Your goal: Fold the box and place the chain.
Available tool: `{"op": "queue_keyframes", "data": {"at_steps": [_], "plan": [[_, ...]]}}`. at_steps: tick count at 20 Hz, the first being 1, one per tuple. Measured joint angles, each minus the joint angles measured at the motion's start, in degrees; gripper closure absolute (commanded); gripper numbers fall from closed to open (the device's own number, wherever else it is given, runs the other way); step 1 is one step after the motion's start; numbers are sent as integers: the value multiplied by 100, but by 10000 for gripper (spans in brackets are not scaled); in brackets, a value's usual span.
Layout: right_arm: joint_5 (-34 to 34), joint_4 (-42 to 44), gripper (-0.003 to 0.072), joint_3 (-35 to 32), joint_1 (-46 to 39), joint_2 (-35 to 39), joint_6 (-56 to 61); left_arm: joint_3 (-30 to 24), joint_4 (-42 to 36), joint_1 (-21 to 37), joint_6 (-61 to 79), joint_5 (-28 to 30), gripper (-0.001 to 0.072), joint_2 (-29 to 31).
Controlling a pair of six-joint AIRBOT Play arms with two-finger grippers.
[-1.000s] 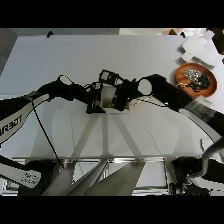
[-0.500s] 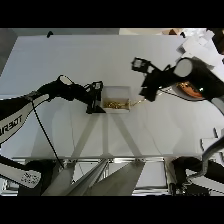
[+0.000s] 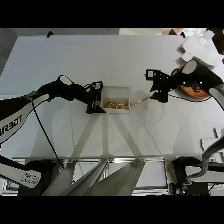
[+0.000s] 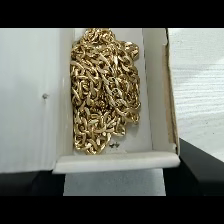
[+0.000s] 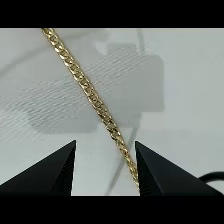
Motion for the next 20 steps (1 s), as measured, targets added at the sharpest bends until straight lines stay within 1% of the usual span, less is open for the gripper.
{"op": "queue_keyframes", "data": {"at_steps": [3, 4, 5, 6, 9, 10, 12, 13, 14, 17, 20], "plan": [[-201, 15, 291, 0, -11, -262, -184, 0, -2, 0, 0, 0, 499, 0], [-269, 15, 317, 0, -7, -326, -214, 0, 0, 0, 0, 0, 499, 0], [-319, 4, 376, 0, 7, -387, -240, 0, -2, 0, 0, 0, 499, 0], [-363, -4, 397, 0, 22, -431, -251, 0, 0, 0, 0, 0, 499, 0], [-507, -116, 398, 0, 96, -551, -280, 0, 0, 0, 0, 0, 499, 0], [-540, -151, 416, 0, 127, -595, -282, 0, 0, 0, 0, 0, 499, 0], [-566, -199, 599, 4, 181, -669, -258, 0, -2, 0, 0, 2, 499, 0], [-570, -225, 663, 4, 208, -695, -238, 0, -2, 0, 0, 2, 499, 0], [-581, -280, 674, 4, 236, -715, -199, 0, 0, 0, 0, 2, 499, 0], [-581, -450, 675, 4, 326, -726, -11, 0, 0, 0, 0, 0, 499, 0], [-658, -568, 676, -11, 452, -581, 382, 0, 0, 0, 0, 2, 499, 0]]}}
